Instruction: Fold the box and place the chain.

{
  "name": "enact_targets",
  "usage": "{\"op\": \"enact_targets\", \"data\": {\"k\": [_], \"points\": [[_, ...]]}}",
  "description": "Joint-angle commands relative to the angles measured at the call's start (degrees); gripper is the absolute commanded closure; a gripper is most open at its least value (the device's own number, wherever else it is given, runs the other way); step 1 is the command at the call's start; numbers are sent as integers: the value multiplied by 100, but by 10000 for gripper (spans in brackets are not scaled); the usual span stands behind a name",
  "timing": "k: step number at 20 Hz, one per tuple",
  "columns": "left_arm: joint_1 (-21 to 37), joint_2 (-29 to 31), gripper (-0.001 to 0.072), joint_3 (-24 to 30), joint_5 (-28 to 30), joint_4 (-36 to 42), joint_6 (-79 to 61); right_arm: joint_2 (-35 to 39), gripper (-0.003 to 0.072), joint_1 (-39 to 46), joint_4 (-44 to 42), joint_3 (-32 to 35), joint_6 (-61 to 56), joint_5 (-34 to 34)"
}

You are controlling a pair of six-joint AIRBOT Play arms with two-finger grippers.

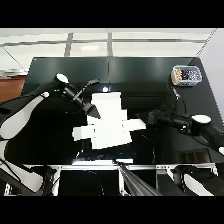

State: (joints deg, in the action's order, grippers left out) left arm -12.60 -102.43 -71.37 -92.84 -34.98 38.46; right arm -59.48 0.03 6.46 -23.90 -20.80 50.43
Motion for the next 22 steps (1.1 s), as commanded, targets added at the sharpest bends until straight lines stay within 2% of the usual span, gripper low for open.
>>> {"op": "enact_targets", "data": {"k": [1, 2, 4, 6, 7, 9, 12, 13, 15, 17, 21, 22], "points": [[-68, 649, 688, 232, 98, 48, -98, 7, 24, 487, 1276, -903, -7, 1244], [-140, 1034, 688, 549, 385, 131, -391, 7, 24, 570, 1593, -1239, -9, 1681], [-345, 1897, 686, 1394, 1644, 142, -1099, 7, 24, 584, 2083, -1753, 2, 2260], [-581, 2557, 685, 2162, 2994, 136, -2430, 7, 24, 579, 2186, -1906, 44, 2323], [-693, 2717, 686, 2400, 3405, 111, -3274, 4, 24, 533, 2302, -1895, 120, 2212], [-883, 2688, 686, 2485, 3692, 46, -4376, 2, 23, 275, 2955, -1864, 133, 1980], [-1180, 2522, 685, 2487, 4710, 44, -4430, 2, 24, -256, 3593, -1849, 127, 2347], [-1257, 2465, 683, 2485, 5051, 33, -4433, 2, 24, -452, 3718, -1810, 131, 2229], [-1325, 2284, 683, 2437, 5289, -190, -4428, 0, 24, -835, 3880, -1650, 234, 1659], [-1325, 2074, 683, 2310, 5021, -654, -4424, -9, 24, -1220, 4068, -1432, 695, 1032], [-1322, 1963, 683, 2267, 5062, -675, -4426, -83, 24, -1742, 4518, -1080, 1416, -42], [-1325, 1963, 683, 2267, 5058, -675, -4426, -133, 24, -1777, 4500, -1043, 1572, -138]]}}
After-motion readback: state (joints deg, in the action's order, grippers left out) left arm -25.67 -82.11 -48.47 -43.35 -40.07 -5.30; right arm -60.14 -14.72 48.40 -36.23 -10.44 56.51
